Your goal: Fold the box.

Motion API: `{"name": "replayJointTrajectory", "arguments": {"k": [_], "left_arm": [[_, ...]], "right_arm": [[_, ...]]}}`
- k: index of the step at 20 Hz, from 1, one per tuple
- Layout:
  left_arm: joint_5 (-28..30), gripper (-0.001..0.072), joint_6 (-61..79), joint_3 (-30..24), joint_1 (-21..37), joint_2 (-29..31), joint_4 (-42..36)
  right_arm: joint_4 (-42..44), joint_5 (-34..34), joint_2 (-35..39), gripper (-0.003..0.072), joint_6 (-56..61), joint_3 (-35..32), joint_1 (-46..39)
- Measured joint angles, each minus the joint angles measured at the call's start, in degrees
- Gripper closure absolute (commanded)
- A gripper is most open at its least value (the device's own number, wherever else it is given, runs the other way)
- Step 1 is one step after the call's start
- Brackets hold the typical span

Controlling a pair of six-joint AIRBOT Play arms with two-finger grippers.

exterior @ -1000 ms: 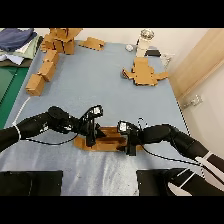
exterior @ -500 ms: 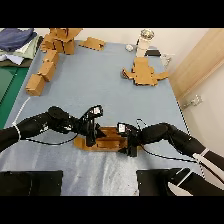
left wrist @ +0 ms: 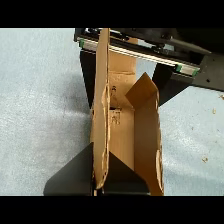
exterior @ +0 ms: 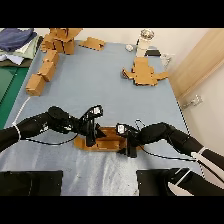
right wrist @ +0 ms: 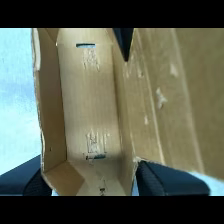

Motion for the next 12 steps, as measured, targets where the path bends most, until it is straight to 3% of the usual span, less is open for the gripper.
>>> {"name": "replayJointTrajectory", "arguments": {"k": [2,4,12], "left_arm": [[0.0,0.0697,0.0,0.0,0.0,0.0,0.0],[0.0,0.0697,0.0,0.0,0.0,0.0,0.0],[0.0,0.0697,0.0,0.0,0.0,0.0,0.0]], "right_arm": [[0.0,0.2,-0.2,-0.0002,0.0,0.0,0.2],[0.2,0.4,-0.6,0.0061,-0.1,0.0,0.6],[0.3,1.4,-1.3,0.0063,-0.1,0.0,1.1]]}}
